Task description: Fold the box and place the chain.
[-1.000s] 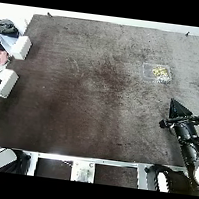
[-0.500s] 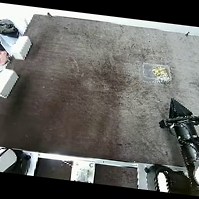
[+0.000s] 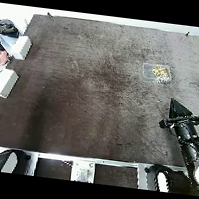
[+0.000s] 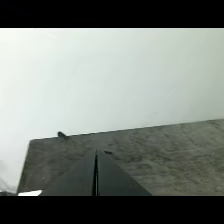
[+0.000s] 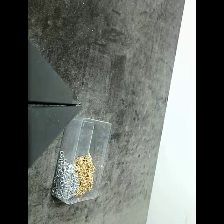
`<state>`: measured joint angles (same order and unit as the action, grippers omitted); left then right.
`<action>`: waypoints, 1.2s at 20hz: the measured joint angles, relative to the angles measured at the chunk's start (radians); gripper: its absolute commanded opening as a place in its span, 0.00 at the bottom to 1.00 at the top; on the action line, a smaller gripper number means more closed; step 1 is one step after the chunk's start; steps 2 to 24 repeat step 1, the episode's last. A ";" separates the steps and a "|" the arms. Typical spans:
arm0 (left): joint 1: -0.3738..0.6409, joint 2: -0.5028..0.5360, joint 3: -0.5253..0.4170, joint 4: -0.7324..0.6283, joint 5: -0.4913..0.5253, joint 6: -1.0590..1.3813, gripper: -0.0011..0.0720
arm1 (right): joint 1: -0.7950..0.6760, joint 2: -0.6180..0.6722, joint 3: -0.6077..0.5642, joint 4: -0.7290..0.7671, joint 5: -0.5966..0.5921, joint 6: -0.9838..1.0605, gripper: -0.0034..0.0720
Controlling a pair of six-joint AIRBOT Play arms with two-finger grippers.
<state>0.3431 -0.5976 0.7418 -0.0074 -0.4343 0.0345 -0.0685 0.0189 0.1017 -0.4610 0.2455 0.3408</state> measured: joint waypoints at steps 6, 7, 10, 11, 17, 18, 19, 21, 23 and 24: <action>-0.023 0.053 -0.048 -0.001 0.049 0.000 0.02 | 0.000 0.000 0.000 0.000 0.000 0.000 0.06; -0.023 0.053 -0.048 -0.001 0.049 0.000 0.02 | 0.000 0.000 0.000 0.000 0.000 0.000 0.06; -0.023 0.053 -0.048 -0.001 0.049 0.000 0.02 | 0.000 0.000 0.000 0.000 0.000 0.000 0.06; -0.023 0.053 -0.048 -0.001 0.049 0.000 0.02 | 0.000 0.000 0.000 0.000 0.000 0.000 0.06; -0.023 0.053 -0.048 -0.001 0.049 0.000 0.02 | 0.000 0.000 0.000 0.000 0.000 0.000 0.06; -0.023 0.053 -0.048 -0.001 0.049 0.000 0.02 | 0.000 0.000 0.000 0.000 0.000 0.000 0.06; -0.023 0.053 -0.048 -0.001 0.049 0.000 0.02 | 0.000 0.000 0.000 0.000 0.000 0.000 0.06; -0.023 0.053 -0.048 -0.001 0.049 0.000 0.02 | 0.000 0.000 0.000 0.000 0.000 0.000 0.06; -0.023 0.053 -0.048 -0.001 0.049 0.000 0.02 | 0.000 0.000 0.000 0.000 0.000 0.000 0.06; -0.023 0.053 -0.048 -0.001 0.049 0.000 0.02 | 0.000 0.000 0.000 0.000 0.000 0.000 0.06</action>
